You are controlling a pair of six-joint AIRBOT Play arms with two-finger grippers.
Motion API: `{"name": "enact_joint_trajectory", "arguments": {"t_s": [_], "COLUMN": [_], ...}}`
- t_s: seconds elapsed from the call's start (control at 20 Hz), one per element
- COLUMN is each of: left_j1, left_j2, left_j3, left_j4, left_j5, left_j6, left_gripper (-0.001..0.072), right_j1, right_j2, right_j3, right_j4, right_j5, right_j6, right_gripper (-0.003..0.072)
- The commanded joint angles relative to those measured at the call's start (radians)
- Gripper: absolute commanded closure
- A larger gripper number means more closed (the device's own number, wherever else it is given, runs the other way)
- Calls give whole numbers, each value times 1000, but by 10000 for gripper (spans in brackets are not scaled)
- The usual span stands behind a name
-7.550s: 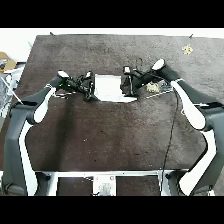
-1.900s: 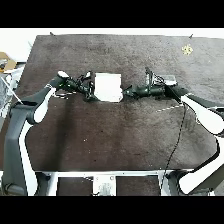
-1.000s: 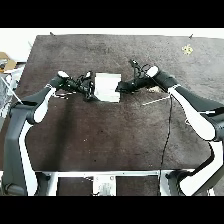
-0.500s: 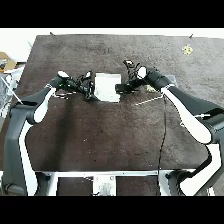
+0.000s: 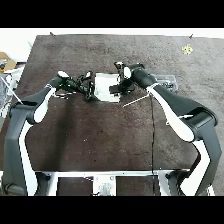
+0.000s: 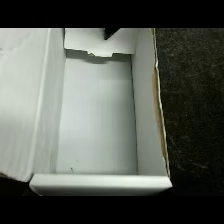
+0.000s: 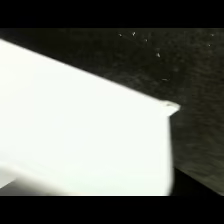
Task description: Fold the box and place the chain.
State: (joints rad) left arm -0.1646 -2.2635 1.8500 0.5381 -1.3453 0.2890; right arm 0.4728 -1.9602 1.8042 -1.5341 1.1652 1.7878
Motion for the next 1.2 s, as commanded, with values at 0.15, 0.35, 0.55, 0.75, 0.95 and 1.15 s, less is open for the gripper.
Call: {"name": "enact_joint_trajectory", "arguments": {"t_s": [0.15,0.35,0.55,0.75,0.95,1.15], "left_j1": [-1,-1,-1,-1,-1,-1], "left_j2": [0,0,0,0,0,0], "left_j3": [1,1,1,1,1,1], "left_j4": [0,0,0,0,0,0], "left_j5": [0,0,0,0,0,0], "left_j6": [0,0,0,0,0,0], "left_gripper": [294,294,294,294,294,294], "right_j1": [26,32,39,39,39,39], "right_j2": [-61,-81,-86,-86,-86,-85], "right_j3": [55,55,55,55,55,55], "right_j4": [-105,-104,-105,-113,-120,-123], "right_j5": [58,37,-15,-18,-21,-24], "right_j6": [194,238,261,278,279,277], "right_gripper": [370,370,489,566,667,415]}}
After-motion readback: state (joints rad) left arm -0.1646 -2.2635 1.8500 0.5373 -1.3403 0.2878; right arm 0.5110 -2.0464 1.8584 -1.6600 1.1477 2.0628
